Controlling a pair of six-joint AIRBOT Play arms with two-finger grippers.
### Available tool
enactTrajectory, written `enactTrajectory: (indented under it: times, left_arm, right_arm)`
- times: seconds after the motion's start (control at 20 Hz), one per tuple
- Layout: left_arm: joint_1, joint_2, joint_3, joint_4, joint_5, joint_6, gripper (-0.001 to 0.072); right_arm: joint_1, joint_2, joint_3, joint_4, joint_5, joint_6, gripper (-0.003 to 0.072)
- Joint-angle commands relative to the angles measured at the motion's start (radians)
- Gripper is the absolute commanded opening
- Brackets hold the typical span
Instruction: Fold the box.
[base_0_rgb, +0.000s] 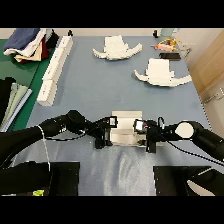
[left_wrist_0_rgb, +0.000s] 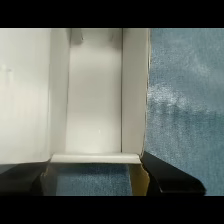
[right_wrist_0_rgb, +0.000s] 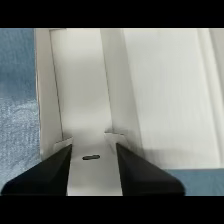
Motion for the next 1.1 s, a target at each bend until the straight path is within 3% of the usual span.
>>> enactTrajectory:
  times: [0.0,0.05,0.8,1.0,1.05]
  left_arm:
    - [0.001,0.000,0.000,0.000,0.000,0.000,0.0520]
    - [0.001,0.000,0.000,0.000,0.000,0.000,0.0520]
    - [0.001,0.000,0.000,0.000,0.000,0.000,0.0520]
    - [0.001,0.000,0.000,0.000,0.000,0.000,0.0520]
    - [0.001,0.000,0.000,0.000,0.000,0.000,0.0520]
  right_arm:
    - [0.000,-0.019,0.000,0.018,-0.023,-0.033,0.0577]
    - [0.000,-0.019,0.000,0.003,-0.034,-0.033,0.0616]
    - [0.000,-0.018,0.000,-0.041,-0.041,-0.032,0.0584]
    - [0.000,-0.018,0.000,-0.041,-0.041,-0.031,0.0261]
    - [0.000,-0.018,0.000,-0.041,-0.041,-0.031,0.0269]
